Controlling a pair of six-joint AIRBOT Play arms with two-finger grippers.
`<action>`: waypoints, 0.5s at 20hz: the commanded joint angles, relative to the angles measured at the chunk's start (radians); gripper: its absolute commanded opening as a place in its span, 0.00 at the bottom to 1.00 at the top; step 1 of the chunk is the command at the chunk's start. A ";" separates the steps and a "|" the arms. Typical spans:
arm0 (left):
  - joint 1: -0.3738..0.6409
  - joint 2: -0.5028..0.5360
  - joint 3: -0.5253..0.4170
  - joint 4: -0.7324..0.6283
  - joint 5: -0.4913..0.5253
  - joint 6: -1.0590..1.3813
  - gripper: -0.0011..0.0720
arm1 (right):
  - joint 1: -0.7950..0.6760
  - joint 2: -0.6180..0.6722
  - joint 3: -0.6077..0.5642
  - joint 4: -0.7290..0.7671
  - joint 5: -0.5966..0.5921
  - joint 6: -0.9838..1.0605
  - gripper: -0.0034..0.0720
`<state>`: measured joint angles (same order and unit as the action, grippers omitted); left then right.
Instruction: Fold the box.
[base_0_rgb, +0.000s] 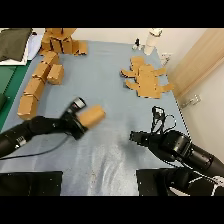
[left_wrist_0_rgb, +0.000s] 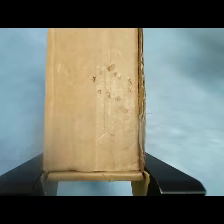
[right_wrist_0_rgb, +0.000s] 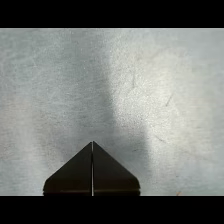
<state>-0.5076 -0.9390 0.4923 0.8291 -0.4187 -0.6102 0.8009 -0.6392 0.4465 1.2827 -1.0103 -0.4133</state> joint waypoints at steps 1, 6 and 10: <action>0.283 0.016 0.002 0.175 0.011 -0.192 0.73 | 0.000 -0.002 0.001 -0.023 0.009 0.005 0.05; 0.592 -0.108 0.082 0.125 0.034 -0.252 0.73 | 0.000 -0.002 0.001 -0.047 0.060 0.005 0.05; 0.616 -0.277 0.232 0.106 0.034 -0.255 0.73 | 0.000 -0.003 0.008 -0.069 0.099 0.005 0.05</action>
<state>0.0586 -1.1168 0.6388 0.9493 -0.3878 -0.8417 0.8009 -0.6418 0.4492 1.2316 -0.9409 -0.4084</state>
